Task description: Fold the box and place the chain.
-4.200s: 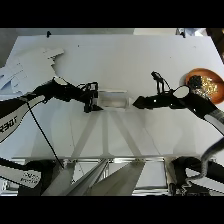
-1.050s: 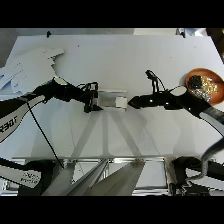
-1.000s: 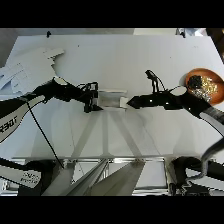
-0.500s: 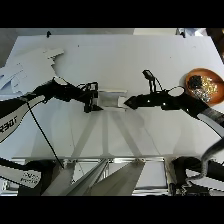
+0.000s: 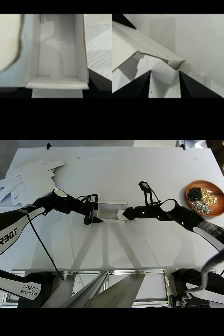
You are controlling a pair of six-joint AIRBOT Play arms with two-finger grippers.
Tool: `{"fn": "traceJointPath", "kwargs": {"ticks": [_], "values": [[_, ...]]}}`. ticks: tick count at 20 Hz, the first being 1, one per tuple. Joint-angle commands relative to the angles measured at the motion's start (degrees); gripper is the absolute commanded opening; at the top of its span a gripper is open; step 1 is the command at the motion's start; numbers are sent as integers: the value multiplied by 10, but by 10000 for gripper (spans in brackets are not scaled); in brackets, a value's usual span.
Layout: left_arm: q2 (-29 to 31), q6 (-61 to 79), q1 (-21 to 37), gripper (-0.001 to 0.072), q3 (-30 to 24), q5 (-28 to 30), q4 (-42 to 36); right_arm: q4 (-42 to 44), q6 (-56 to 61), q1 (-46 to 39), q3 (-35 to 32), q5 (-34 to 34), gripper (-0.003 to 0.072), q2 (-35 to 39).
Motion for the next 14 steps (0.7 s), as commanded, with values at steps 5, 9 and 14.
{"fn": "traceJointPath", "kwargs": {"ticks": [5, 9, 14], "values": [[0, 0, 0, 336, 0, 0, 0, -137, 167, 44, 12, -30, 389, 0], [0, 0, 0, 336, 0, 0, 0, -209, 228, 62, 17, -16, 377, 0], [0, 0, 0, 336, 0, 0, 0, -329, 358, 78, 56, 9, 363, 0]]}}
